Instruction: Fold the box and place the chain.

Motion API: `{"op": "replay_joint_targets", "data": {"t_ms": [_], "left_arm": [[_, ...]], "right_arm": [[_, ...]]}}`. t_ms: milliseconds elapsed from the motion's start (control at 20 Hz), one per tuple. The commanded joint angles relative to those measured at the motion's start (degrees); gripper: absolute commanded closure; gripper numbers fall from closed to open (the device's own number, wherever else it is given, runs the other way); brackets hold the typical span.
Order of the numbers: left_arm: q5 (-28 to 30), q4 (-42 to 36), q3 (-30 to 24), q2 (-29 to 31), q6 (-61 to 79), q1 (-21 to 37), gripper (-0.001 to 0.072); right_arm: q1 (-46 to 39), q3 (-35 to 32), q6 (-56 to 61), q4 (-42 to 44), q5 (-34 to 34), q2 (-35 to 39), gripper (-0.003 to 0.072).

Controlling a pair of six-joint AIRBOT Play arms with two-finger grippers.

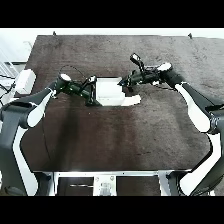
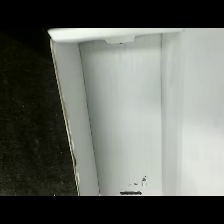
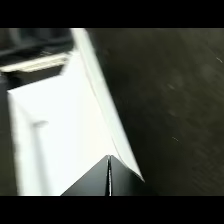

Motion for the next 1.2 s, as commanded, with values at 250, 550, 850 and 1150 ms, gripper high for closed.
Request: {"op": "replay_joint_targets", "data": {"t_ms": [250, 550, 850, 1150], "left_arm": [[0.0, 0.0, 0.0, 0.0, 0.0, 0.0, 0.0238], [0.0, 0.0, 0.0, 0.0, 0.0, 0.0, 0.0238], [0.0, 0.0, 0.0, 0.0, 0.0, 0.0, 0.0238], [0.1, 0.0, 0.0, 0.0, 0.0, 0.0, 0.0238]], "right_arm": [[1.0, 0.0, 4.3, -5.3, -5.4, -3.1, 0.0675], [1.0, 0.5, 3.8, -5.3, -5.1, -3.3, 0.0674], [-0.2, 0.8, 1.9, -8.7, 0.1, 3.9, 0.0674], [-1.6, -1.5, 2.5, -24.5, 6.3, 11.0, 0.0038]]}}
